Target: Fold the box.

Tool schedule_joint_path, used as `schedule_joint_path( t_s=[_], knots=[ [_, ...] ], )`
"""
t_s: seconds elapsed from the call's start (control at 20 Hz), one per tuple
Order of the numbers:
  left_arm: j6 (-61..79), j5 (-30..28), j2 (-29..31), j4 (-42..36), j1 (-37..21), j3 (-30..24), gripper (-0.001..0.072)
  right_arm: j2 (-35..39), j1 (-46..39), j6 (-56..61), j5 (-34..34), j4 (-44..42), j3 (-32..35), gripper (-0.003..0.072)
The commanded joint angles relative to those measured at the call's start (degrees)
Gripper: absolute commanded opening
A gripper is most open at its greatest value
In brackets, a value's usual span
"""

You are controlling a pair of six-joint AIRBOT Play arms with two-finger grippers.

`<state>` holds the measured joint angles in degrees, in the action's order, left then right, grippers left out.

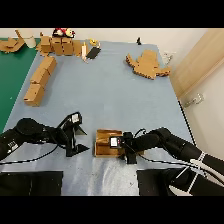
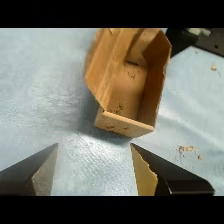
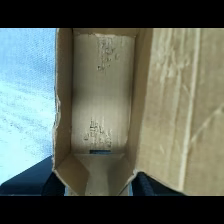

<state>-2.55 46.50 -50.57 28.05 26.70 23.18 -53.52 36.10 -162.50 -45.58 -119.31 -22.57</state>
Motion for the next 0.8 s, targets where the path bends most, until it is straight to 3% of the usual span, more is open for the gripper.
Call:
schedule_joint_path(
  t_s=[0.0, 0.3, 0.6, 0.75],
  knots=[
    [1.92, -1.14, -3.89, 0.72, 4.61, -0.07, 0.0692, 0.02, 0.02, 0.00, 0.02, -0.02, 0.02, 0.0530],
    [3.21, -9.14, -6.93, 0.33, 12.59, -0.02, 0.0692, 0.02, 0.02, 0.00, 0.02, -0.02, 0.02, 0.0530],
    [3.65, -13.00, -7.37, 0.22, 13.22, -0.02, 0.0692, 0.02, 0.02, 0.00, 0.02, -0.02, 0.02, 0.0530],
    [3.67, -12.04, -8.04, 0.22, 13.79, 0.37, 0.0692, 0.02, 0.02, 0.00, 0.02, -0.02, 0.02, 0.0530]
  ],
)
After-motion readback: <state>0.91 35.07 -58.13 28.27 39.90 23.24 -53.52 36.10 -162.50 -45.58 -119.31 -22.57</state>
